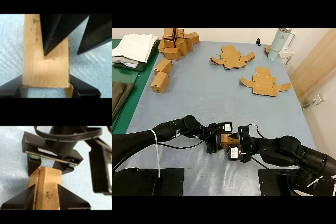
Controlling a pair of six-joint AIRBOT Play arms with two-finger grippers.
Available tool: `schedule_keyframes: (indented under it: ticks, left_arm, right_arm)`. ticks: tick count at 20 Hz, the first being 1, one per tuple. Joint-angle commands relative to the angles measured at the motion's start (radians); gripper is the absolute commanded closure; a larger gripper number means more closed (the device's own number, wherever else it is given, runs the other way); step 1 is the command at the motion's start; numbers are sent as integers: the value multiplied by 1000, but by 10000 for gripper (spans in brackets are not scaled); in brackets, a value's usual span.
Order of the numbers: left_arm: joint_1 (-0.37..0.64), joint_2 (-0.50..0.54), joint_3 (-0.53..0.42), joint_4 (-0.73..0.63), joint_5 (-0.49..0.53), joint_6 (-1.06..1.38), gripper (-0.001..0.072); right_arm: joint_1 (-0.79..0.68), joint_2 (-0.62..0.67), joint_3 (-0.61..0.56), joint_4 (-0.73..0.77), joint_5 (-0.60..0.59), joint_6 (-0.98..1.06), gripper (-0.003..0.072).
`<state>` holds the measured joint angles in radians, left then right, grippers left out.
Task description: Fold the box.
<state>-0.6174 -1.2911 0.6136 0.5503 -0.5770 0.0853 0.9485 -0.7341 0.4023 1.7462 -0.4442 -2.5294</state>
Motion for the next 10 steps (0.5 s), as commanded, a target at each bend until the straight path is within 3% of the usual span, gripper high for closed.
schedule_keyframes:
  ticks: [1, 6, 10]
  left_arm:
    - [1, 1, 1, 0, 0, 0, 233]
    - [1, 1, 1, 0, 0, 0, 232]
    - [1, 1, 1, 0, 0, 0, 232]
  right_arm:
    - [-2, -11, 0, -11, 25, 0, 263]
    - [-1, -42, 0, -14, 47, 0, 273]
    - [-1, -44, 0, -14, 42, 0, 452]
